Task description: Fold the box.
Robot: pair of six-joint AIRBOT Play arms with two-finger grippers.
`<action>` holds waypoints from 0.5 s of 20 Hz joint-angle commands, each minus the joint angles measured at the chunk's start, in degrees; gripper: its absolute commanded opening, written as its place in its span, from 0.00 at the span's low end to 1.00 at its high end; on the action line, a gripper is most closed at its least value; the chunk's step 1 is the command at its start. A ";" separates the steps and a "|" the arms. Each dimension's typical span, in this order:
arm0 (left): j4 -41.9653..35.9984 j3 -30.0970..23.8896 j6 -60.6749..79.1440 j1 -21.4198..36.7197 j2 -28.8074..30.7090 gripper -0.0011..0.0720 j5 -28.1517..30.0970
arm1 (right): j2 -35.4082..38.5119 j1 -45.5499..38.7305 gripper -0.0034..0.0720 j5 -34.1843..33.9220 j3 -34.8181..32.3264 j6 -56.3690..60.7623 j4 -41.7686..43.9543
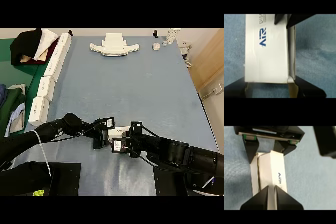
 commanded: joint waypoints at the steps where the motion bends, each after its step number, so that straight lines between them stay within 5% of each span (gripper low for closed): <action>1: 0.00 0.04 0.02 0.00 0.00 0.73 -0.07 | 0.15 0.04 0.23 0.13 -0.04 0.02 0.55; 10: 0.02 0.04 0.02 0.00 0.00 0.73 -0.07 | -2.58 0.15 0.23 0.09 -0.09 0.02 2.84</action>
